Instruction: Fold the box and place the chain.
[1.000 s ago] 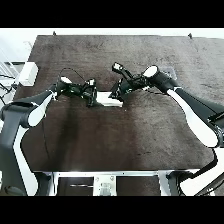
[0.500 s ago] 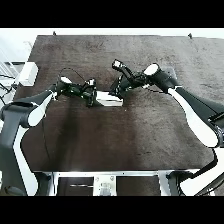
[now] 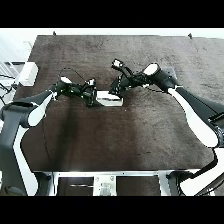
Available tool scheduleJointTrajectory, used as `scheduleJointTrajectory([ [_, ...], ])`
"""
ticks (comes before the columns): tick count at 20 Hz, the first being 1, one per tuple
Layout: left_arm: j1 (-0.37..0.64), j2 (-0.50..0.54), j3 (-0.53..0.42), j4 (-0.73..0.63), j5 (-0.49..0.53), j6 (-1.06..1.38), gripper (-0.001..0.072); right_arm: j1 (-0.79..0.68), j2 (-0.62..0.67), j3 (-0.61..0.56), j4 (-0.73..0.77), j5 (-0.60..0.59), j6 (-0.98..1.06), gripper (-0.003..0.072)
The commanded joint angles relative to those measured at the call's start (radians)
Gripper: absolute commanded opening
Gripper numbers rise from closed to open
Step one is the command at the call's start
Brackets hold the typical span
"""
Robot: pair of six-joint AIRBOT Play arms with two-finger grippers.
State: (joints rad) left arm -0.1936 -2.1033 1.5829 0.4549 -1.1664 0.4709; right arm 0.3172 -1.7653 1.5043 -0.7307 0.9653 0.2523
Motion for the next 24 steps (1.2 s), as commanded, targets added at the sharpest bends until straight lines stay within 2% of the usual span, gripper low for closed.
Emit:
scheduleJointTrajectory([
  [1, 0.000, 0.000, 0.000, 0.000, 0.000, 0.001, 0.0356, 0.000, -0.001, 0.000, -0.008, -0.008, 0.000, 0.0423],
  [6, 0.000, 0.000, 0.000, 0.000, 0.000, 0.001, 0.0356, 0.002, -0.006, -0.005, -0.008, -0.011, 0.000, 0.0423],
  [10, 0.000, 0.000, 0.000, 0.000, 0.000, 0.001, 0.0356, 0.028, -0.008, -0.005, -0.015, -0.080, 0.000, 0.0454],
  [24, 0.000, 0.000, 0.000, 0.000, 0.000, 0.001, 0.0355, 0.043, -0.008, -0.063, -0.014, -0.056, 0.001, 0.0421],
])
